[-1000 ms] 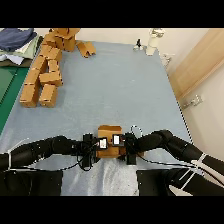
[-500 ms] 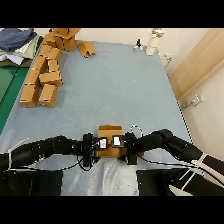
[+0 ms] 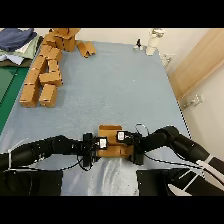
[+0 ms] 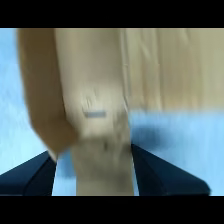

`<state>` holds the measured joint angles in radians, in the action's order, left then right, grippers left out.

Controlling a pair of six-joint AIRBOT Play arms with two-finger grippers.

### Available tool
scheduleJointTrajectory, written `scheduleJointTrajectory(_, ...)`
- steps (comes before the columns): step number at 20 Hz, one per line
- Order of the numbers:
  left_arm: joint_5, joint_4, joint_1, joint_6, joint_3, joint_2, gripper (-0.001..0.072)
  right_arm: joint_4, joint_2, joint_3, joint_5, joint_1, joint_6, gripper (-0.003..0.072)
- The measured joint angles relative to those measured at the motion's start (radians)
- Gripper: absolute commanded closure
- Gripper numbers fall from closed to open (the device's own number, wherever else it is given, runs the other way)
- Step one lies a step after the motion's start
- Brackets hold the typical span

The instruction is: Fold the box.

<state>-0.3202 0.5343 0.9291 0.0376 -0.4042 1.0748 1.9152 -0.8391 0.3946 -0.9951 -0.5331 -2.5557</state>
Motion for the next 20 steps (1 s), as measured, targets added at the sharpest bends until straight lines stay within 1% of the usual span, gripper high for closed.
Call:
scheduleJointTrajectory(5, 0.003, -0.001, 0.000, 0.002, 0.000, 0.000, 0.0250, -0.080, 0.144, 0.021, -0.116, 0.033, 0.172, -0.0031)
scheduleJointTrajectory(8, 0.002, -0.001, -0.001, 0.003, 0.000, 0.000, 0.0250, -0.068, 0.247, 0.048, -0.155, 0.039, 0.250, -0.0031)
scheduleJointTrajectory(10, 0.001, -0.001, -0.001, 0.003, 0.000, 0.000, 0.0250, -0.023, 0.311, 0.064, -0.171, 0.039, 0.320, -0.0029)
scheduleJointTrajectory(12, 0.000, -0.001, -0.001, 0.002, 0.000, 0.000, 0.0250, 0.017, 0.359, 0.072, -0.188, 0.042, 0.453, -0.0026)
scheduleJointTrajectory(14, 0.000, -0.001, -0.001, 0.000, 0.000, 0.000, 0.0250, 0.046, 0.384, 0.075, -0.219, 0.041, 0.636, -0.0021)
scheduleJointTrajectory(15, 0.000, 0.000, -0.001, 0.000, 0.000, 0.000, 0.0250, 0.057, 0.388, 0.076, -0.230, 0.041, 0.727, 0.0014)
scheduleJointTrajectory(16, 0.000, -0.001, -0.001, 0.000, 0.000, 0.000, 0.0250, 0.069, 0.389, 0.076, -0.239, 0.041, 0.817, 0.0083)
scheduleJointTrajectory(18, -0.001, 0.000, -0.001, 0.000, 0.000, 0.000, 0.0250, 0.094, 0.387, 0.077, -0.243, 0.041, 0.987, 0.0145)
scheduleJointTrajectory(19, -0.001, 0.000, -0.001, 0.000, 0.000, 0.000, 0.0250, 0.107, 0.381, 0.077, -0.237, 0.041, 1.052, 0.0482)
scheduleJointTrajectory(20, -0.001, 0.000, -0.001, 0.000, 0.000, 0.000, 0.0250, 0.127, 0.373, 0.077, -0.224, 0.041, 1.101, 0.0684)
